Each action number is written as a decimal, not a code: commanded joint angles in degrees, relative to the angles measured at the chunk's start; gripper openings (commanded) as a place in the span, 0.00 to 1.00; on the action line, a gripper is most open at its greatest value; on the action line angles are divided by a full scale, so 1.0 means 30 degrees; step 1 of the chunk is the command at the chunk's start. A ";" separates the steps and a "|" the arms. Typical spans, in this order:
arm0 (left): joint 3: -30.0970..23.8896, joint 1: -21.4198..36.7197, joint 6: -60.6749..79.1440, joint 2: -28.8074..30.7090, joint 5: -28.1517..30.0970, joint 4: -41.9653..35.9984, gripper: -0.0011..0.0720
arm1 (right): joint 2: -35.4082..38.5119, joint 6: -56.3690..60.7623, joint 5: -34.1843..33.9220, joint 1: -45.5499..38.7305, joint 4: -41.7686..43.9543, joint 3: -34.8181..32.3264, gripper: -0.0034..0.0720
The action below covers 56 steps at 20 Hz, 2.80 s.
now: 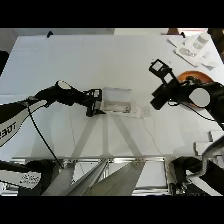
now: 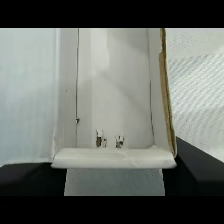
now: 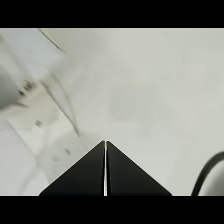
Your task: Fold the box and place the chain.
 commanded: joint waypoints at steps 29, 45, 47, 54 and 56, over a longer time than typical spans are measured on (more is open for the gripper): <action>0.0000 0.0007 0.0000 0.0015 0.0000 0.0000 0.37 | -0.7359 -0.7439 0.0291 -0.3905 1.9220 -0.4459 0.40; 0.0000 0.0007 0.0000 0.0015 0.0000 0.0000 0.37 | -0.6535 -0.7650 0.1158 -0.3905 2.1456 -0.4459 0.64; 0.0000 0.0007 0.0000 0.0015 0.0000 0.0000 0.37 | -0.6433 -0.7635 0.0882 -0.3825 2.1464 -0.4459 0.65; 0.0000 0.0007 0.0000 0.0015 -0.0007 0.0000 0.37 | -0.6419 -0.7628 -0.2820 -0.1078 2.1464 -0.4444 0.77; 0.0000 0.0007 0.0000 0.0015 0.0000 0.0000 0.37 | -0.6419 -0.7584 -0.3213 -0.0532 2.1456 -0.4437 0.77</action>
